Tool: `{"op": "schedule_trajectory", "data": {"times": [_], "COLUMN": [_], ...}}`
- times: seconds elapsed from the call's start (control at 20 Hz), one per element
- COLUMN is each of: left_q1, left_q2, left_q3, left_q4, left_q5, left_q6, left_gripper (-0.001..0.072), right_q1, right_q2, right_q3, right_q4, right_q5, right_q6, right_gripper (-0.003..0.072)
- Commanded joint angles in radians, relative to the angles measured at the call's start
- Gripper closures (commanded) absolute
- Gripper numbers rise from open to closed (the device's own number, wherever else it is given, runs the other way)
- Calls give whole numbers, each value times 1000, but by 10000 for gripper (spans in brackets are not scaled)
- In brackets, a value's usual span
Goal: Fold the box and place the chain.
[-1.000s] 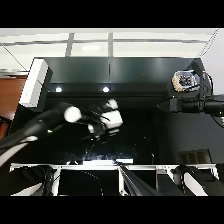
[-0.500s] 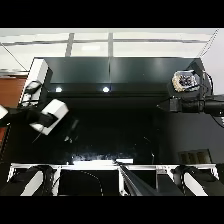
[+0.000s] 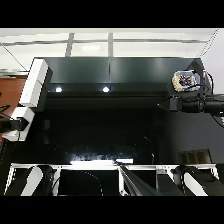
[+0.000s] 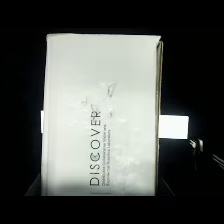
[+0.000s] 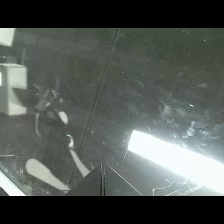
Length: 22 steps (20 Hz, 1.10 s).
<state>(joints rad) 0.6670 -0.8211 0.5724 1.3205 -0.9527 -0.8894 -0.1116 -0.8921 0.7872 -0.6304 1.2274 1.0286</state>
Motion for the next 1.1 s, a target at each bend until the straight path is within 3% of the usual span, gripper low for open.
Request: {"op": "schedule_trajectory", "data": {"times": [0.0, 0.2, 0.7, 0.75, 0.8, 0.95, 1.05], "left_q1": [70, 36, 24, 24, 24, 24, 24], "left_q2": [-61, -188, -420, -425, -423, -393, -359], "left_q3": [16, 60, 195, 195, 195, 229, 271], "left_q4": [8, -161, -185, -185, -185, -185, -172], "left_q5": [109, 74, 111, 122, 143, 122, 46], "left_q6": [19, 215, 214, 214, 205, 201, 202], "left_gripper": [436, 435, 403, 222, -2, -2, -2], "right_q1": [0, 0, 0, 1, 2, 3, 3], "right_q2": [0, 0, 0, 0, 0, 0, 0], "right_q3": [1, 1, 1, 1, 1, 1, 1], "right_q4": [-3, -3, -3, -3, -2, -2, -2], "right_q5": [-16, -19, -27, -27, -27, -21, -18], "right_q6": [-1, 13, 68, 74, 78, 80, 79], "right_gripper": [670, 670, 670, 670, 670, 670, 670]}}
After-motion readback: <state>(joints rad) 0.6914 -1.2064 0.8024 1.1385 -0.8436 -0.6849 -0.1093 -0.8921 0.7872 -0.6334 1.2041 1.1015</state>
